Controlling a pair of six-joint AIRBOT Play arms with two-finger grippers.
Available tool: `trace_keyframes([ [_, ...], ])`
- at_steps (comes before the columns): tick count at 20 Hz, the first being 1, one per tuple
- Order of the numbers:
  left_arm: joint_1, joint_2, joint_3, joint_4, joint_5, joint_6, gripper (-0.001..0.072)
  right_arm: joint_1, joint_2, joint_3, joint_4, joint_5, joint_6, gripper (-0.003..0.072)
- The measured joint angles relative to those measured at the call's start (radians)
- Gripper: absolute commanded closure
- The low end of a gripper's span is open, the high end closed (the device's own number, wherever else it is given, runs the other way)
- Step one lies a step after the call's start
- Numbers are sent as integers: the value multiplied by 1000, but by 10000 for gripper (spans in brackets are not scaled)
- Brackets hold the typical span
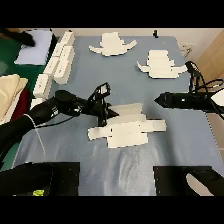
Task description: Fold the box.
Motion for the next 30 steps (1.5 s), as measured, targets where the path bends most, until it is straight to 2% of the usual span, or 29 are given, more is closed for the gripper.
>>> trace_keyframes([
  [5,-23,3,-95,-40,64,154,696,-1,0,6,-5,-16,13,651],
  [15,-73,-18,-124,-46,92,200,696,0,0,6,-5,-23,14,650],
  [23,-92,133,-89,-45,260,338,700,0,0,6,-6,-55,13,651],
  [30,-198,104,-171,-82,373,389,701,0,0,6,-5,-91,13,650],
])
